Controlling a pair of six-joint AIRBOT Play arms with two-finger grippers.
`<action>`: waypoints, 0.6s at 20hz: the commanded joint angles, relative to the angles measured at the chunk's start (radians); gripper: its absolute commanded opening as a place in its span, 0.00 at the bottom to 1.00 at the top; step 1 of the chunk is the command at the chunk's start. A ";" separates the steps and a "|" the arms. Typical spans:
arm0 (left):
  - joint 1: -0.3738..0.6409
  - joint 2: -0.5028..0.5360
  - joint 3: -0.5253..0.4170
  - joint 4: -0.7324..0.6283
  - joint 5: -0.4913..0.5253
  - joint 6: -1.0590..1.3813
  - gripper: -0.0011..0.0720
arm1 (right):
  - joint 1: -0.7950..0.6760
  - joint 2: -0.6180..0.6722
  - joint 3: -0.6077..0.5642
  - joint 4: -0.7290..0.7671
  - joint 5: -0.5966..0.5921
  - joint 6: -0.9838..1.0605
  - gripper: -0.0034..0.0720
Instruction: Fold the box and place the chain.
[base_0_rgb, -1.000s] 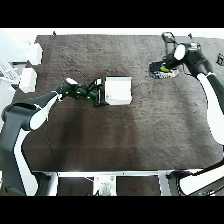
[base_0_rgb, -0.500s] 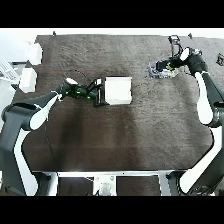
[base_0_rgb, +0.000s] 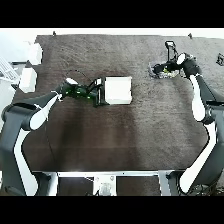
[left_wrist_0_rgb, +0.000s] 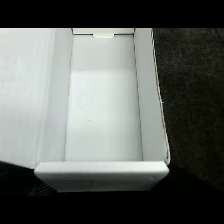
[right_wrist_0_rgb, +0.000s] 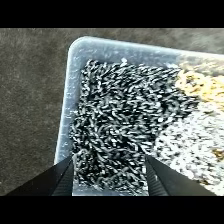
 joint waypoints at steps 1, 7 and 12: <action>0.000 0.001 0.000 0.000 0.000 0.000 0.74 | 0.000 -0.016 0.002 0.021 -0.002 -0.011 0.70; 0.000 0.001 0.000 0.000 0.000 0.000 0.74 | -0.002 -0.039 0.002 0.021 0.013 -0.011 0.56; 0.000 0.001 0.000 0.000 0.000 0.000 0.74 | -0.002 -0.043 0.012 0.020 0.013 -0.008 0.06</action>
